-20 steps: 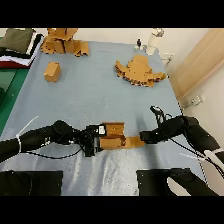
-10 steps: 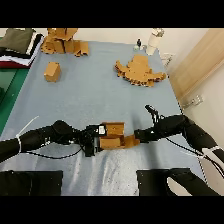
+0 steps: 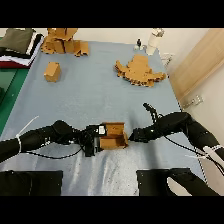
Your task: Fold the box.
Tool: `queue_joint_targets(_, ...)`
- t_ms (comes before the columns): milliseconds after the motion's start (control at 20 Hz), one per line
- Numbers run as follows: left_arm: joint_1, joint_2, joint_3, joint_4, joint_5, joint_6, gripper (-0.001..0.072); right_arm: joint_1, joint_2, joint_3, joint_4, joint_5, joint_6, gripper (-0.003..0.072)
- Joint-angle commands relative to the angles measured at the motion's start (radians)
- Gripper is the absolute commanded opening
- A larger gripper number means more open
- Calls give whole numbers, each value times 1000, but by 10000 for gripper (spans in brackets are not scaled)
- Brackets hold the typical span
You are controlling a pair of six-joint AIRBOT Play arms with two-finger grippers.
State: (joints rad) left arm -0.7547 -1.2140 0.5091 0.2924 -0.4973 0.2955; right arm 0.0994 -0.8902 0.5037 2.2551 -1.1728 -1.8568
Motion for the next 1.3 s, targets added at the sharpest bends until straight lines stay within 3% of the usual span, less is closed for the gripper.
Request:
queue_joint_targets(0,0,0,1,0,0,0,503,1,2,27,-27,-14,-2,244)
queue_joint_targets(100,0,0,1,0,0,0,503,8,2,27,-14,-18,-2,484)
queue_joint_targets(250,0,0,1,0,0,0,503,79,-8,27,-14,0,-2,484)
queue_joint_targets(400,0,0,1,0,0,0,503,191,-37,34,-33,98,17,484)
queue_joint_targets(600,0,0,1,0,0,0,503,335,-46,103,-333,118,320,484)
queue_joint_targets(800,0,0,1,0,0,0,503,515,-65,143,-524,147,624,484)
queue_joint_targets(1250,0,0,1,0,0,0,504,732,-275,294,-698,70,941,482)
